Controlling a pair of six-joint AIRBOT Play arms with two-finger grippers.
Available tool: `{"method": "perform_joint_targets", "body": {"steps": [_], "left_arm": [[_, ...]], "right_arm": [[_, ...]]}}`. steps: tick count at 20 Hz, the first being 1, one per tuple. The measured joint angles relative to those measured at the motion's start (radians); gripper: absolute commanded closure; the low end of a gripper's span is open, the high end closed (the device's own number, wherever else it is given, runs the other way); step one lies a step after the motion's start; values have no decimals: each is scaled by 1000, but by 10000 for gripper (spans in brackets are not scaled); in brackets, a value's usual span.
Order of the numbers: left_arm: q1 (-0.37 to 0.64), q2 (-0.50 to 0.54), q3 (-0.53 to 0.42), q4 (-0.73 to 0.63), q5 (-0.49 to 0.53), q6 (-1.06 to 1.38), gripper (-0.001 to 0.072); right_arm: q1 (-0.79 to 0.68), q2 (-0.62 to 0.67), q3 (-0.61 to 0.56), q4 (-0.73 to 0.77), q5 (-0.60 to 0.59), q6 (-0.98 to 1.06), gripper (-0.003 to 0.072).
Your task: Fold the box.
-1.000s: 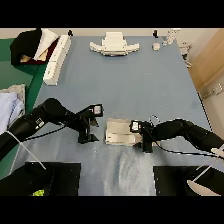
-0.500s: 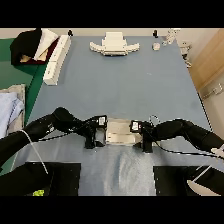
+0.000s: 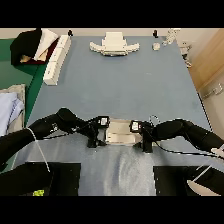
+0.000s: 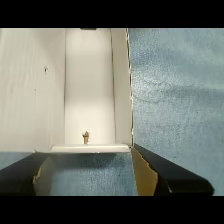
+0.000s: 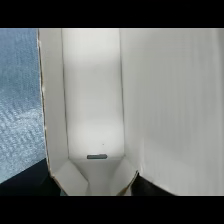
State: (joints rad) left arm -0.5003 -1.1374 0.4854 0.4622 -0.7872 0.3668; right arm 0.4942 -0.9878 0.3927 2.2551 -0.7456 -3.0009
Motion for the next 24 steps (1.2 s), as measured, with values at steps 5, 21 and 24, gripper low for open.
{"method": "perform_joint_targets", "body": {"steps": [5,21,24], "left_arm": [[-21,-16,0,-18,-2,10,2],[-70,-48,-1,16,79,-80,15],[-76,-48,-1,19,85,-83,250]], "right_arm": [[0,0,0,0,-3,-2,135],[0,0,0,0,2,0,135],[0,0,0,0,2,0,135]]}}
